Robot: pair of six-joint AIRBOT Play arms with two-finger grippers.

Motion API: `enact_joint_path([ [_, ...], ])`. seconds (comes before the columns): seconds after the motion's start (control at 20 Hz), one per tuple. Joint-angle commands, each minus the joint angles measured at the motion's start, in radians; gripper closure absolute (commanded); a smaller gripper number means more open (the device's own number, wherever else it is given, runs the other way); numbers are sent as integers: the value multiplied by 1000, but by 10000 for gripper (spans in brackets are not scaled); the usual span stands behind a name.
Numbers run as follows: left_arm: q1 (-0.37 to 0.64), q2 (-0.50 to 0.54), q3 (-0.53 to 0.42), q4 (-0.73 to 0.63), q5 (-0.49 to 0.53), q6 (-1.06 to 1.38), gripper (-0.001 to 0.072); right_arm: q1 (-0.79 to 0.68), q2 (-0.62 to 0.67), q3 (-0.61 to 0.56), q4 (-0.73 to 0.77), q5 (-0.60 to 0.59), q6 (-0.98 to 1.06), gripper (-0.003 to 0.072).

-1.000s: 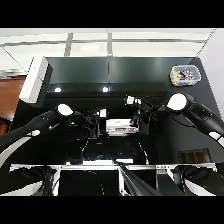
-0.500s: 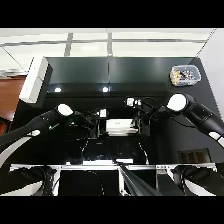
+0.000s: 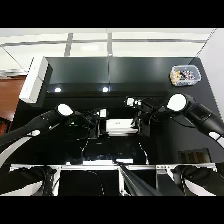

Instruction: Fold the box and place the chain.

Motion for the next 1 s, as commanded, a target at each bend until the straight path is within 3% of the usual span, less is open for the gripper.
enact_joint_path([
  [0.0, 0, 0, 0, 0, 0, 0, 305, 0, -6, -9, 1, 8, 11, 535],
  [0.5, 0, 0, 0, 0, 0, 0, 305, -1, -13, -3, 20, 28, 48, 536],
  [0.75, 0, 0, 0, 0, 0, 0, 305, -74, 51, 39, 38, 92, 262, 536],
  [0.8, 0, 0, 0, 0, 0, 0, 305, -109, 55, 39, 39, 114, 372, 565],
  [0.85, 0, 0, 0, 0, 0, 0, 305, -150, 55, 26, 57, 143, 465, 662],
  [0.95, 0, 0, 0, 0, 0, 0, 305, -206, 55, -45, 193, 163, 486, 669],
])
